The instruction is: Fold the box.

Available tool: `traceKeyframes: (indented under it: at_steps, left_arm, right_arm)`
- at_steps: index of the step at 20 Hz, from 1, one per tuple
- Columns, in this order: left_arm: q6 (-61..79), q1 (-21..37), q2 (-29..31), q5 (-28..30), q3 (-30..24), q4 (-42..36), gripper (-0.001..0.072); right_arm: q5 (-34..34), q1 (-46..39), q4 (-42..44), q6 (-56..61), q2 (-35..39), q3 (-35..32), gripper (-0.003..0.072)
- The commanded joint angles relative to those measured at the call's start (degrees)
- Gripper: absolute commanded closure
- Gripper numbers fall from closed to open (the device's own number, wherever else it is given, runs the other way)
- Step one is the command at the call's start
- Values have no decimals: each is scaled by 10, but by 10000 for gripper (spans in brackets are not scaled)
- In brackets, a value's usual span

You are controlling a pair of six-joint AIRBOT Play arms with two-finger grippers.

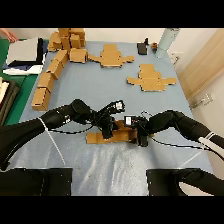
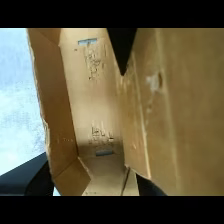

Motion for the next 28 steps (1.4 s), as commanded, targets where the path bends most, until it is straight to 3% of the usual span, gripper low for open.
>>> traceKeyframes:
  at_steps: [1, 6, 15, 28]
  left_arm:
    - [0, 0, 0, 0, 0, 0, 694]
    - [0, 0, 0, 0, 0, 0, 695]
    - [0, 0, 0, 0, 0, 0, 694]
    - [0, 0, 0, 0, 0, 0, 694]
  right_arm:
    - [-32, 0, 5, -4, -7, 2, -33]
    - [-52, 0, 10, 2, -7, 1, -33]
    - [45, 0, 9, 17, -8, 1, -31]
    - [1, 0, 5, 53, -6, 2, -27]
